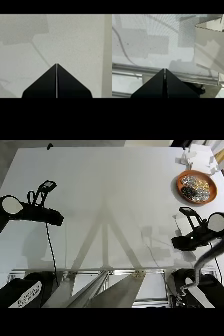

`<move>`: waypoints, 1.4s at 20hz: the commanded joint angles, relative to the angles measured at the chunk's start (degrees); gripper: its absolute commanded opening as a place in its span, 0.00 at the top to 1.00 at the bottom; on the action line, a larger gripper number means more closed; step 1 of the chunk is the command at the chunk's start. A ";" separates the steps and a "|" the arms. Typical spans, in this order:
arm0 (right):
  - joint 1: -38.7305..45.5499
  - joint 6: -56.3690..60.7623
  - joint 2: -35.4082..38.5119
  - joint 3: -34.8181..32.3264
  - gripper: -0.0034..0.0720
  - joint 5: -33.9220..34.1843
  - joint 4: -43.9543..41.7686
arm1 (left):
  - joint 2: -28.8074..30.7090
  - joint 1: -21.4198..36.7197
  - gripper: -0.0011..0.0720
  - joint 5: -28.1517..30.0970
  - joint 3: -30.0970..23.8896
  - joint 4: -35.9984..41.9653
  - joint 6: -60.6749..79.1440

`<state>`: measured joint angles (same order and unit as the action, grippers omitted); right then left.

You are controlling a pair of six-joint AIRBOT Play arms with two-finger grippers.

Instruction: Fold the box and place the chain.

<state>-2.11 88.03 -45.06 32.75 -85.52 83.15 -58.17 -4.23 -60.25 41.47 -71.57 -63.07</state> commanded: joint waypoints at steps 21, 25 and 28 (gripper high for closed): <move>26.18 -8.26 -16.83 13.57 0.04 13.42 35.28 | 0.04 0.02 0.97 0.02 0.02 -0.02 0.02; 26.60 -8.83 -21.79 13.57 0.12 15.76 39.39 | 0.04 0.02 0.97 0.00 0.02 -0.02 0.02; 26.60 -8.83 -25.27 13.57 0.12 16.15 42.95 | 0.04 0.02 0.97 0.00 0.02 -0.02 0.02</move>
